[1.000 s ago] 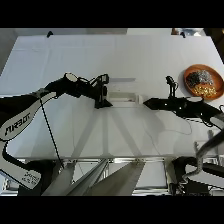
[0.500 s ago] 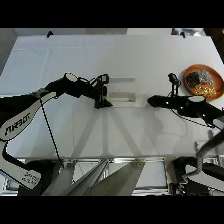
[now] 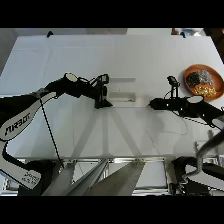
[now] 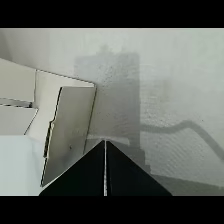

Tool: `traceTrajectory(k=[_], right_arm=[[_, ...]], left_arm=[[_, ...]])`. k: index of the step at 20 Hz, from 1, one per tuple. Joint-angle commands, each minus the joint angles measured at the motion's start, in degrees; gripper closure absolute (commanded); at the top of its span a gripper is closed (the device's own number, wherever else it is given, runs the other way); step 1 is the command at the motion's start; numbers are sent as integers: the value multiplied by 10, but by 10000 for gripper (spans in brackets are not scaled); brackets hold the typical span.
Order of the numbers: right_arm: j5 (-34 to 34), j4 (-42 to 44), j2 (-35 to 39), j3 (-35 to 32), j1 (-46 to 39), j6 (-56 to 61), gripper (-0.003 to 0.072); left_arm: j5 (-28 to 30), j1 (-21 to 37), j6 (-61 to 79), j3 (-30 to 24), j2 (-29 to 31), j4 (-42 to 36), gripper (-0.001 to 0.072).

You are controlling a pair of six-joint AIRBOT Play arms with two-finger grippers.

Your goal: Fold the box and place the chain.

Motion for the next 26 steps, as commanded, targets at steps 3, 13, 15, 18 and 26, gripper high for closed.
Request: traceTrajectory(k=[3,13,15,18,26], right_arm=[[14,44,-19,0,1,-8,684],[56,113,-38,0,20,-72,684],[76,148,-33,0,20,-97,683],[86,229,-27,0,20,-138,682],[113,267,-27,0,20,-158,681]], left_arm=[[0,0,0,0,0,0,451],[0,0,0,0,0,0,451],[0,0,0,0,0,0,451],[0,0,0,0,0,0,451],[0,0,0,0,0,0,451]])
